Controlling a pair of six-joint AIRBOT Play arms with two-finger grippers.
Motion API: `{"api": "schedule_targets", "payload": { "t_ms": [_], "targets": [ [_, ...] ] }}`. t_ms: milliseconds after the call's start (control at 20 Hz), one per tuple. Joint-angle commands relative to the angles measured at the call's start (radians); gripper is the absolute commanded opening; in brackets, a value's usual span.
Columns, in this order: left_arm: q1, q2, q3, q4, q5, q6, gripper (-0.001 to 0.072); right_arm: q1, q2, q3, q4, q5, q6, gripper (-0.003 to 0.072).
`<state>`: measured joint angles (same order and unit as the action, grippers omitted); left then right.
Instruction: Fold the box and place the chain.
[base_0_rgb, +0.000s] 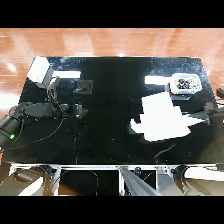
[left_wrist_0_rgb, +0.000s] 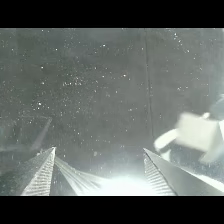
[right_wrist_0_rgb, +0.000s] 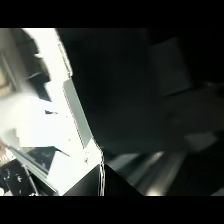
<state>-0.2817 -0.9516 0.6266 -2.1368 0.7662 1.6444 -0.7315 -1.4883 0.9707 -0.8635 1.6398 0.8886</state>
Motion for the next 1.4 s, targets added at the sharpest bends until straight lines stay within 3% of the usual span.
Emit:
{"api": "schedule_targets", "payload": {
  "t_ms": [0,350,450,600,900,1000,1350],
  "targets": [
    [0.002,-0.008,0.001,0.002,-0.031,0.001,0.0629,0.231,0.131,-0.125,0.158,-0.151,0.035,0.0040],
    [0.014,-0.013,0.001,0.006,-0.043,-0.003,0.0629,0.784,0.383,-0.292,0.235,-0.632,0.158,0.0040],
    [0.036,-0.013,0.001,0.009,-0.053,0.010,0.0629,0.916,0.417,-0.298,0.233,-0.811,0.162,0.0040],
    [0.058,-0.013,0.001,0.004,0.015,0.018,0.0629,1.078,0.428,-0.298,0.215,-0.996,0.140,0.0039],
    [0.067,-0.013,0.001,0.031,0.143,0.040,0.0628,1.235,0.492,-0.365,0.057,-1.086,0.102,0.0039],
    [0.092,-0.018,0.001,0.048,0.142,0.035,0.0628,1.256,0.525,-0.390,-0.021,-1.111,0.106,0.0039],
    [0.115,-0.101,0.001,-0.121,0.193,0.488,0.0628,1.257,0.528,-0.392,-0.083,-1.112,0.198,0.0039]
  ]
}}
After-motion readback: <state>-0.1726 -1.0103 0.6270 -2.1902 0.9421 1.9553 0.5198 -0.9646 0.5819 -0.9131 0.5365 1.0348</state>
